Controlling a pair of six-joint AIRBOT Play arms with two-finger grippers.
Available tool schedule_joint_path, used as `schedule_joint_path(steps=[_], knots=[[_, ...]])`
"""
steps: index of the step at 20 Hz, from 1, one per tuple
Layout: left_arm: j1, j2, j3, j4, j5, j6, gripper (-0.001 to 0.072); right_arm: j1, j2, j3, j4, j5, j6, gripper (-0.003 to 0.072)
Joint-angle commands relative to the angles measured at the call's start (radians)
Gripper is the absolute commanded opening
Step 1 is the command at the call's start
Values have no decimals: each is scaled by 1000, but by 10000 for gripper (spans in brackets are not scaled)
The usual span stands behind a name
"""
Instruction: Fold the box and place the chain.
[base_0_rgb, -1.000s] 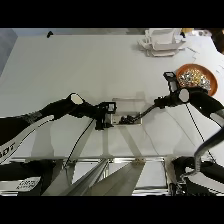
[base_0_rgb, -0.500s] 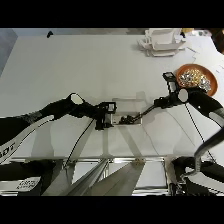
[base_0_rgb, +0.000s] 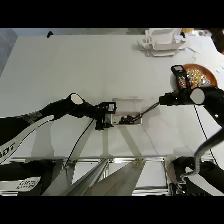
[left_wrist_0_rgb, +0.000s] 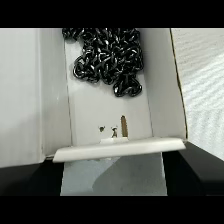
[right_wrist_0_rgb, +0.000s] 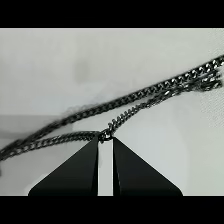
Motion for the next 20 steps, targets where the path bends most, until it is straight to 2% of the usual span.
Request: schedule_joint_path(steps=[1,4,7,17,20], knots=[[1,0,1,0,0,0,88,-1,138,1,138,76,-88,16],[1,0,1,0,0,0,88,-1,241,0,442,183,-301,16],[1,0,1,0,0,0,88,-1,289,0,642,248,-413,16],[1,0,1,0,0,0,88,-1,292,-1,953,282,-603,16],[1,0,1,0,0,0,88,-1,292,-1,988,279,-643,16]])
